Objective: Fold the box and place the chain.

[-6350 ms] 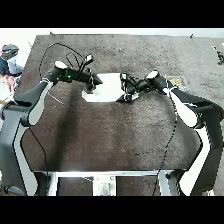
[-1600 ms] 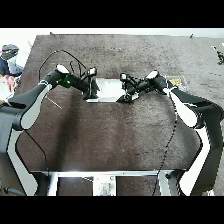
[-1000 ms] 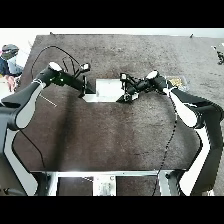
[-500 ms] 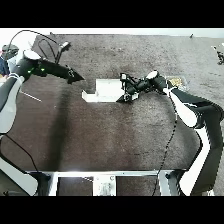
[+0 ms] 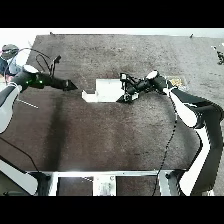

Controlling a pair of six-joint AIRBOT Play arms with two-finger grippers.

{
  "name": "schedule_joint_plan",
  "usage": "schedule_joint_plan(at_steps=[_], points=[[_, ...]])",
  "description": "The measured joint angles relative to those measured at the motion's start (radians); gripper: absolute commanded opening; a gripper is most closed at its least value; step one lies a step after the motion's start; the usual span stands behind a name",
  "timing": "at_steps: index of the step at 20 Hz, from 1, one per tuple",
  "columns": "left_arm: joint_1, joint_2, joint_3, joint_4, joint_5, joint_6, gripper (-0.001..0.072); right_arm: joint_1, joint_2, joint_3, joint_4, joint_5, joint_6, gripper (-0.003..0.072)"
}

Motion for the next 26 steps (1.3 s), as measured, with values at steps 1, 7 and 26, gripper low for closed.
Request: schedule_joint_plan(at_steps=[1, 7, 26], points=[[0.000, 0.000, -0.026, -0.008, 0.008, -0.013, 0.0009, 0.000, 0.000, 0.000, 0.000, 0.000, 0.000, 0.0476], [-0.031, -0.003, -0.125, -0.064, 0.064, -0.020, 0.0008, 0.000, 0.000, 0.000, 0.000, 0.000, 0.000, 0.0476], [-0.113, -0.024, -0.159, -0.152, 0.143, -0.041, 0.0009, 0.000, 0.000, 0.000, 0.000, 0.000, 0.000, 0.0476]])
